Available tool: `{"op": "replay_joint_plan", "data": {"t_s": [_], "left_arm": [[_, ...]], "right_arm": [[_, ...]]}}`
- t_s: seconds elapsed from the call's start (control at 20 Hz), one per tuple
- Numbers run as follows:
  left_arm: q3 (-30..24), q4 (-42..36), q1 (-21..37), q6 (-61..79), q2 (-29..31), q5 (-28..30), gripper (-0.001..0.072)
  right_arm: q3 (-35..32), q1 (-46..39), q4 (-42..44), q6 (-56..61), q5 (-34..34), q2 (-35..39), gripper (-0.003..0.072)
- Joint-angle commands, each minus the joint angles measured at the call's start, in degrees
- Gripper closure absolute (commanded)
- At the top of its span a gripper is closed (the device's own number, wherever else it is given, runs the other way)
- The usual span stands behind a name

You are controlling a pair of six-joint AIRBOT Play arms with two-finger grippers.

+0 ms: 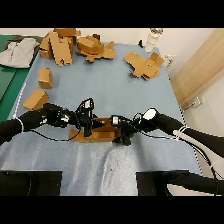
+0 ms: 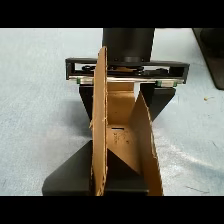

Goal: Fold the box.

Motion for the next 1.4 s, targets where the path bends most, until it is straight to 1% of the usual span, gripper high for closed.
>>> {"op": "replay_joint_plan", "data": {"t_s": [0.0, 0.3, 1.1, 1.3, 1.35], "left_arm": [[0.0, 0.0, 0.0, 0.0, 0.0, 0.1, 0.0695], [0.0, 0.0, 0.0, 0.0, 0.0, 0.0, 0.0695], [0.0, 0.1, 0.0, -0.5, 0.0, -0.1, 0.0695], [0.0, 0.0, 0.0, -3.0, 0.0, 0.2, 0.0695], [0.0, 0.1, 0.0, -3.0, 0.0, 0.1, 0.064]], "right_arm": [[0.0, 0.0, 0.4, -3.4, 2.8, 0.0, 0.0165], [0.0, 0.0, 0.1, -3.3, 0.1, 0.0, 0.0165], [0.0, 0.0, 0.2, -3.1, -0.1, 0.0, 0.0165], [0.0, 0.0, 0.2, -3.1, -0.1, 0.0, 0.0165], [0.0, 0.0, 0.2, -3.1, -0.1, 0.0, 0.0165]]}}
